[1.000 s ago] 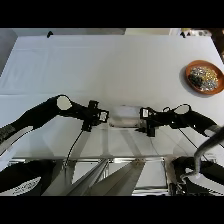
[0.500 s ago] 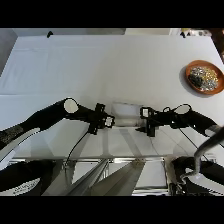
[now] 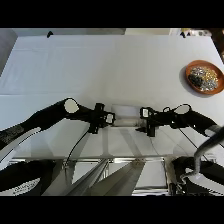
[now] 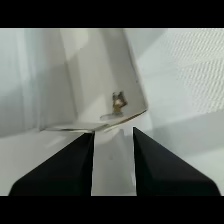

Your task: Fold the box and place the chain.

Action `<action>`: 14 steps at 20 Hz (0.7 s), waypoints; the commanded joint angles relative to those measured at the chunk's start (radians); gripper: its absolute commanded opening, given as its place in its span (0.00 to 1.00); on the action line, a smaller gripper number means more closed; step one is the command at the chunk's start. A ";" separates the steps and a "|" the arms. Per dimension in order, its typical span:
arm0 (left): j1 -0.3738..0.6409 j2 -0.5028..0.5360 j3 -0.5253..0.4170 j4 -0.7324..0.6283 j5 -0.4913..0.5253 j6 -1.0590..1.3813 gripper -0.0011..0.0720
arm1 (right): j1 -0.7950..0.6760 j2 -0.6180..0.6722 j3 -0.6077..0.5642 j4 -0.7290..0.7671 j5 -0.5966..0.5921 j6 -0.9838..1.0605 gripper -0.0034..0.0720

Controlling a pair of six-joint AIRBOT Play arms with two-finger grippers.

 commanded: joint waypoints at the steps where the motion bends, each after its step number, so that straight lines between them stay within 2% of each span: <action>1: 0.019 0.014 0.000 0.062 -0.026 -0.151 0.39 | 0.000 0.001 0.000 0.002 0.001 0.002 0.47; 6: 0.043 0.047 0.000 0.058 -0.020 -0.152 0.39 | 0.000 0.001 0.000 0.002 0.001 0.002 0.47; 14: 0.014 -0.003 0.000 -0.031 -0.014 0.053 0.38 | 0.000 0.001 0.000 0.002 0.001 0.002 0.47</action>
